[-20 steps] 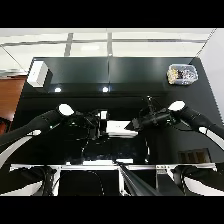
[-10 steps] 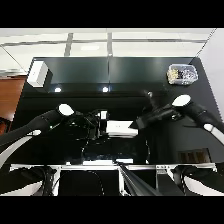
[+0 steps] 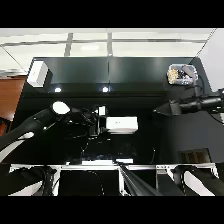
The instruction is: Fold the box and place the chain.
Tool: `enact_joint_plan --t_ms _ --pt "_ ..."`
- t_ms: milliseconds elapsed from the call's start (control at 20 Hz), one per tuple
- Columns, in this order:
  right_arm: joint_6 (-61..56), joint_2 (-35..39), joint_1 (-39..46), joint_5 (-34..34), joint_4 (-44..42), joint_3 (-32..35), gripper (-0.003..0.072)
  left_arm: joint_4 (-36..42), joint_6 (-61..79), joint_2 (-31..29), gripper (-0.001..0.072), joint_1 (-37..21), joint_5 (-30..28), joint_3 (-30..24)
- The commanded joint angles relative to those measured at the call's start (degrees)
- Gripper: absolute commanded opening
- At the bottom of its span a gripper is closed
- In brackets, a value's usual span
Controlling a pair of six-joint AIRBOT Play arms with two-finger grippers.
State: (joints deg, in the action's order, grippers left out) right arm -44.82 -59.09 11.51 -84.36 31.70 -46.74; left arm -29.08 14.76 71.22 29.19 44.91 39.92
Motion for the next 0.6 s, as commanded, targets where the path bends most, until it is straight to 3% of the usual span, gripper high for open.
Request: enact_joint_plan --t_ms 0,100,250,400,550 --pt "-1.01 1.05 5.22 -2.43 2.84 0.09 0.0009 1.01 -0.63 -4.15 0.0711 1.03 1.95 1.81" --pt "-0.98 1.05 5.16 -1.18 2.4 0.11 0.0009 3.43 -3.37 -2.8 0.071 3.74 0.22 4.57" --pt "-0.98 1.05 5.16 -0.24 2.4 0.11 0.0009 4.48 -7.98 4.0 0.0709 8.26 -2.56 10.36" --pt "-0.96 1.05 5.16 -0.44 2.45 0.11 0.0009 4.46 -20.11 11.45 0.0704 9.14 -2.47 15.23" --pt "-0.87 1.05 5.16 -0.44 2.47 0.11 0.0009 4.0 -23.45 15.02 0.0704 8.98 -0.48 16.2"
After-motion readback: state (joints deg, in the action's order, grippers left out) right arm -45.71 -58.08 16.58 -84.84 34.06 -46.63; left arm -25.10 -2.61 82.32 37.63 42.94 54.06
